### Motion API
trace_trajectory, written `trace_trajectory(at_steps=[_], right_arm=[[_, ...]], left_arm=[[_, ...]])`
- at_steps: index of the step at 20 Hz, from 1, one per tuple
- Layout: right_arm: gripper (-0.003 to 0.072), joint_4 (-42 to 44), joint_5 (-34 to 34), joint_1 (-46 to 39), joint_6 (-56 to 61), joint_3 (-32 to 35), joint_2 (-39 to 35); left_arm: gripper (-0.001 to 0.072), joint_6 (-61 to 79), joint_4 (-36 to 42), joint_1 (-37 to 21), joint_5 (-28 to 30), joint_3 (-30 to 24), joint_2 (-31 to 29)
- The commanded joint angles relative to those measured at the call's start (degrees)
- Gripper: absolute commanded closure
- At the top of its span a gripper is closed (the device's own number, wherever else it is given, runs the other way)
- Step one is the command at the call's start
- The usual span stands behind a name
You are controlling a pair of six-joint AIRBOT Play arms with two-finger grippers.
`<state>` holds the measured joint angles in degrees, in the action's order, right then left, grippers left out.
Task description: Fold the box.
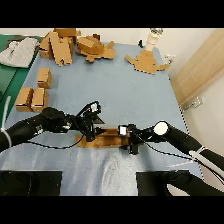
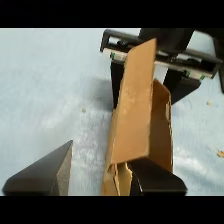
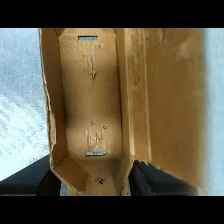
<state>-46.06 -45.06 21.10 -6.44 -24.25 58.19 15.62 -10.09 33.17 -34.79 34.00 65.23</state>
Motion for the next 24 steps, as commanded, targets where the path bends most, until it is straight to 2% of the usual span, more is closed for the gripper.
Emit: trace_trajectory(at_steps=[1,3,4,7,10,13,16,17,18,19,24], right_arm=[[0.0169,0.00,-0.09,0.07,0.02,0.04,0.00],[0.0169,0.00,-0.09,0.07,0.00,0.04,0.02],[0.0169,-0.07,-0.07,0.07,0.00,0.04,0.04],[0.0169,-1.77,0.15,0.07,0.00,0.04,0.09],[0.0169,-1.75,0.59,0.07,0.00,0.04,0.09],[0.0169,-1.75,0.63,0.07,-0.02,0.04,0.09],[0.0169,-1.70,0.61,0.07,0.00,0.04,0.07],[0.0169,-1.73,0.63,0.07,0.00,0.04,0.09],[0.0169,-1.73,0.63,0.07,0.00,0.04,0.07],[0.0169,-1.68,0.63,0.07,0.00,0.04,0.09],[0.0169,-1.70,0.63,0.07,0.00,0.04,0.07]], left_arm=[[0.0297,-27.15,-26.77,-0.04,0.57,-0.02,-5.75],[0.0298,-42.53,-41.68,-0.04,-6.60,-0.02,-8.61],[0.0298,-47.21,-44.24,-0.02,-10.82,-0.02,-9.68],[0.0300,-54.31,-40.00,0.42,-20.20,-0.02,-11.61],[0.0299,-54.64,-31.06,3.21,-21.75,-0.02,-11.65],[0.0299,-54.64,-21.29,7.50,-15.80,-0.02,-11.63],[0.0301,-54.69,-14.08,10.32,-4.57,-0.02,-11.47],[0.0369,-54.71,-12.20,10.43,-1.46,-0.02,-10.95],[0.0559,-54.88,-11.17,10.34,0.48,-0.02,-10.08],[0.0679,-55.74,-10.69,10.29,2.14,0.00,-8.70],[0.0695,-60.70,-4.59,10.29,11.69,0.44,-0.98]])
